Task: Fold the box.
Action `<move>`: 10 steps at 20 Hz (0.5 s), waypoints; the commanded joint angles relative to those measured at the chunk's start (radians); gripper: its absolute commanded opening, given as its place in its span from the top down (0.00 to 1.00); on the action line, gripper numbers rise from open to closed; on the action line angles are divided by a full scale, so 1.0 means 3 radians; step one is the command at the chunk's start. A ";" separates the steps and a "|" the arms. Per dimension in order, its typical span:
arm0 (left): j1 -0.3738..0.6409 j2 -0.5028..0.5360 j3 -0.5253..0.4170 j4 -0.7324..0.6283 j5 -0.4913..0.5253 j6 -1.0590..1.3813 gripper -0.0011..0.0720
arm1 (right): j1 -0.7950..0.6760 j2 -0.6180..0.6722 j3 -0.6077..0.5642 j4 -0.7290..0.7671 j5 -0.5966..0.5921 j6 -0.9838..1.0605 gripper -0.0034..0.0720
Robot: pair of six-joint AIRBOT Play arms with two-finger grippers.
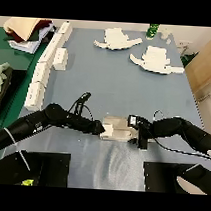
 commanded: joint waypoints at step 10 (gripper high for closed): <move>-0.1099 -0.0713 0.1095 0.2719 -0.0470 -0.3134 0.50 | 0.0001 0.0003 -0.0001 0.0001 0.0000 0.0001 0.42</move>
